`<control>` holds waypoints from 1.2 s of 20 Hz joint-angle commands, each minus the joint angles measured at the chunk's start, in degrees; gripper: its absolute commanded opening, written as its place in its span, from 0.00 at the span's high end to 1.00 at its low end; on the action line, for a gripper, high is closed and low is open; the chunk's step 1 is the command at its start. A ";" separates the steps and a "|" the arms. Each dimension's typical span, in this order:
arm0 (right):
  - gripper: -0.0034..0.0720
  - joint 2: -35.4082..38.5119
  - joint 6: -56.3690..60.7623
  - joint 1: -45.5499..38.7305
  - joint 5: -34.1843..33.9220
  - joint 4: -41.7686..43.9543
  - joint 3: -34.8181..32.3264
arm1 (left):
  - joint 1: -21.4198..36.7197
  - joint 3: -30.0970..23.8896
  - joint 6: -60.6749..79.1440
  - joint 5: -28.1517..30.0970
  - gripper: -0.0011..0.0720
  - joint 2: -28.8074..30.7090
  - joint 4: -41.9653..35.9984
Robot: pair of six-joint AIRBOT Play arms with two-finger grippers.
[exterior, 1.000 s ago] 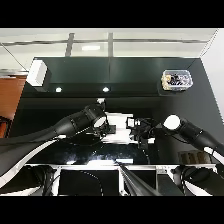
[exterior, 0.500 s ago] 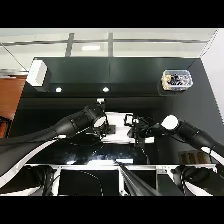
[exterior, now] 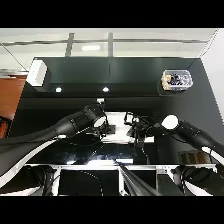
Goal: Fold the box and place the chain.
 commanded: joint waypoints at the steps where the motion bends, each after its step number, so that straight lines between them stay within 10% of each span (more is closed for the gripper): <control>1: 0.94 2.36 16.48 -3.54 1.88 -7.78 1.92 | 0.02 0.02 -0.02 -0.11 0.94 -0.04 0.07; 5: 0.94 8.68 43.17 -19.15 15.43 -18.82 7.52 | 0.02 0.02 -0.02 -0.07 0.94 -0.04 0.07; 11: 0.94 6.01 70.84 -44.68 17.68 -20.11 3.32 | 0.02 0.02 -0.02 -0.07 0.94 -0.04 0.24; 18: 0.94 -8.26 64.89 -36.72 31.30 -15.93 1.51 | 0.02 0.02 -0.02 0.11 0.94 -0.04 0.24; 24: 0.94 -12.52 47.06 -29.88 30.56 7.69 1.55 | 0.02 0.02 -0.02 0.11 0.94 -0.04 0.24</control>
